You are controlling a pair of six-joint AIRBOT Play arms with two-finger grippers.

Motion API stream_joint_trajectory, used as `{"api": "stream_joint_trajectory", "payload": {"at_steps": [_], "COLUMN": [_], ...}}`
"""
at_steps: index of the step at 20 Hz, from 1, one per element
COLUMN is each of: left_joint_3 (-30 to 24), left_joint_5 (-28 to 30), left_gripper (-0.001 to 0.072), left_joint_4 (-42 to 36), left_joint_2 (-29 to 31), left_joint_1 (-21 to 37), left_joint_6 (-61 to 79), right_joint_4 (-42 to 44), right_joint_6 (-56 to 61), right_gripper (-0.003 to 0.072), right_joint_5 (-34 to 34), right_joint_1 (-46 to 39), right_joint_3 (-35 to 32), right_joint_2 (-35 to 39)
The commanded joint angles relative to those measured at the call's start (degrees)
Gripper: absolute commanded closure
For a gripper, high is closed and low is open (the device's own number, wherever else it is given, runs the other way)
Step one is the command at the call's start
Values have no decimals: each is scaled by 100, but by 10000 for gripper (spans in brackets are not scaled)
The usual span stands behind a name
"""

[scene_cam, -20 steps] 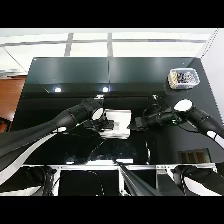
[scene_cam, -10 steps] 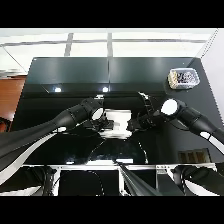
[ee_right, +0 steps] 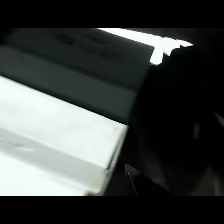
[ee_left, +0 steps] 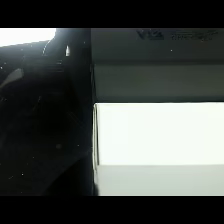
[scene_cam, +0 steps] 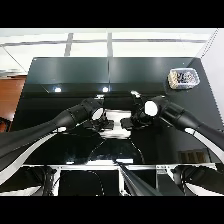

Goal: Fold the box and place the chain.

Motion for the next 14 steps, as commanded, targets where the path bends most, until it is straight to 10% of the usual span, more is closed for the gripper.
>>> {"api": "stream_joint_trajectory", "payload": {"at_steps": [1, 14], "left_joint_3": [4, 4], "left_joint_5": [-2, 24], "left_gripper": [685, 685], "left_joint_4": [4, 7], "left_joint_2": [-4, -4], "left_joint_1": [0, 2], "left_joint_6": [-7, -7], "right_joint_4": [-713, -726], "right_joint_6": [1032, 1578], "right_gripper": [383, 384], "right_joint_5": [291, 481], "right_joint_1": [306, 525], "right_joint_3": [160, 623], "right_joint_2": [-256, -647]}}
